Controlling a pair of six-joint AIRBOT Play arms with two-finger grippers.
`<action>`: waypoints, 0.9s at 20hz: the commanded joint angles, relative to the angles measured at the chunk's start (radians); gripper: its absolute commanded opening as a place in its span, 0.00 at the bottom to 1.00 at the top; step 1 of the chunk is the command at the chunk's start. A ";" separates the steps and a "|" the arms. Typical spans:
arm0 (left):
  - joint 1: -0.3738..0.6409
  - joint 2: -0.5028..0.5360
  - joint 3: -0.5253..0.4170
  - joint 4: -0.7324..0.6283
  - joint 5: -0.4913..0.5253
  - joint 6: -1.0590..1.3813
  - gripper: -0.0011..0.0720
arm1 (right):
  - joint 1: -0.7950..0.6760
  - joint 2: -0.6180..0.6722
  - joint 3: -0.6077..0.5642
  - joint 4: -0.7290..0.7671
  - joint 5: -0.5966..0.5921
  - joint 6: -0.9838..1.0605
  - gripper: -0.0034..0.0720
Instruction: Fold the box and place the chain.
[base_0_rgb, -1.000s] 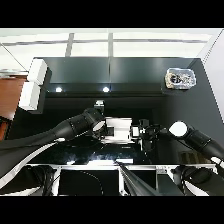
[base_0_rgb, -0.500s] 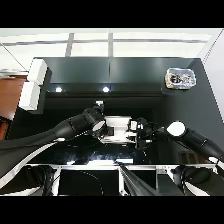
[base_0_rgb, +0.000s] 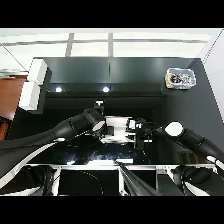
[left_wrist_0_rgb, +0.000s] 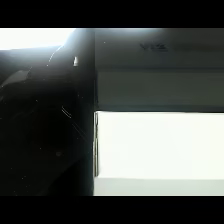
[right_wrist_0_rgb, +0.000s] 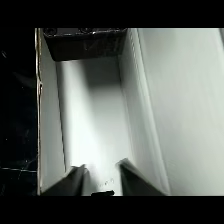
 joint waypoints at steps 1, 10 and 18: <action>0.000 0.000 0.000 0.000 -0.003 0.000 0.05 | 0.000 -0.001 0.001 -0.001 -0.008 0.008 0.54; 0.000 0.000 0.000 0.000 -0.001 -0.001 0.05 | -0.040 0.034 0.004 -0.114 -0.011 0.180 0.11; 0.000 0.000 0.000 0.000 -0.003 0.000 0.05 | -0.496 0.218 0.071 -0.392 0.444 1.182 0.11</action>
